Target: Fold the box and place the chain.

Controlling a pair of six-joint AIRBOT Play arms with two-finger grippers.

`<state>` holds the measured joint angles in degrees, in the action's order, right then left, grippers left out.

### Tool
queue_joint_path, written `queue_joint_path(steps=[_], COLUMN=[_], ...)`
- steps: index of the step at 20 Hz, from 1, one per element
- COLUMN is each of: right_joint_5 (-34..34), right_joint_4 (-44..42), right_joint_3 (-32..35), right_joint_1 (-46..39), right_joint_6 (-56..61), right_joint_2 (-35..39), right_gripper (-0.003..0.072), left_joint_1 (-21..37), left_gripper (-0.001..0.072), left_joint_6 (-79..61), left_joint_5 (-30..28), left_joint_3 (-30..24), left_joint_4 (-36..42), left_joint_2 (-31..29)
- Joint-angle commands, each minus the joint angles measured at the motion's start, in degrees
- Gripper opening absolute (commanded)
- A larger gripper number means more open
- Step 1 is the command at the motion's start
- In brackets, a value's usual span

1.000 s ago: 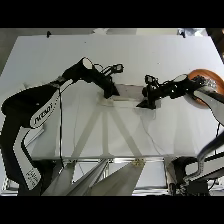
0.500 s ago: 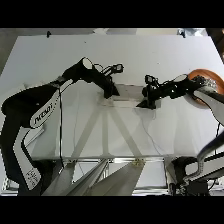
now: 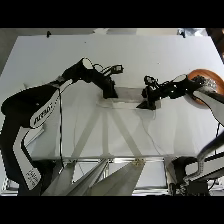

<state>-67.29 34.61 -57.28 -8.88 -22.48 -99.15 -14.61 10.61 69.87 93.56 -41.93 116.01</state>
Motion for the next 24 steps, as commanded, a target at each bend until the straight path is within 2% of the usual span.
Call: queue_joint_path(steps=[1, 4, 9, 10, 12, 13, 14, 16, 19, 21, 24], right_joint_5=[0.2, 0.2, 0.2, 0.2, 0.2, 0.2, 0.2, 0.2, 0.2, 0.2, 0.2], right_joint_4=[-0.1, -0.1, -0.1, -0.1, -0.1, -0.1, -0.1, -0.1, -0.1, -0.1, -0.1], right_joint_3=[0.0, 0.0, 0.0, 0.0, 0.0, 0.0, 0.0, 0.0, 0.0, 0.0, 0.0], right_joint_1=[0.0, 0.0, 0.0, 0.0, 0.0, 0.0, 0.0, 0.0, 0.0, 0.0, 0.0], right_joint_6=[0.1, 0.1, 0.1, 0.1, 0.1, 0.1, 0.1, 0.1, 0.1, 0.1, 0.1], right_joint_2=[0.0, 0.0, 0.0, 0.0, 0.0, 0.0, 0.0, 0.0, 0.0, 0.0, 0.0], right_gripper=[0.0297, 0.0297, 0.0297, 0.0297, 0.0297, 0.0297, 0.0297, 0.0297, 0.0297, 0.0297, 0.0297], left_joint_1=[0.4, 1.9, 5.5, 5.5, 4.2, 3.0, 1.4, -2.9, -10.0, -12.9, -13.3], left_gripper=[0.0377, 0.0377, 0.0374, 0.0329, 0.0123, 0.0059, 0.0012, 0.0012, 0.0012, 0.0012, 0.0012], left_joint_6=[-0.1, -0.1, 2.3, 5.2, 10.2, 11.8, 12.7, 13.0, 12.5, 12.7, 17.5], left_joint_5=[1.6, 1.7, 6.4, 8.0, 12.9, 15.8, 18.9, 20.8, 14.4, 5.0, -11.5], left_joint_3=[0.0, 0.0, 0.0, 0.0, 0.0, 0.0, 0.0, -1.0, -3.8, -4.0, -4.0], left_joint_4=[0.1, -3.6, -13.6, -17.2, -22.4, -23.3, -22.9, -21.3, -20.4, -18.9, -14.6], left_joint_2=[-2.1, -6.2, -14.9, -16.7, -19.2, -19.7, -19.8, -19.6, -19.0, -17.8, -16.3])
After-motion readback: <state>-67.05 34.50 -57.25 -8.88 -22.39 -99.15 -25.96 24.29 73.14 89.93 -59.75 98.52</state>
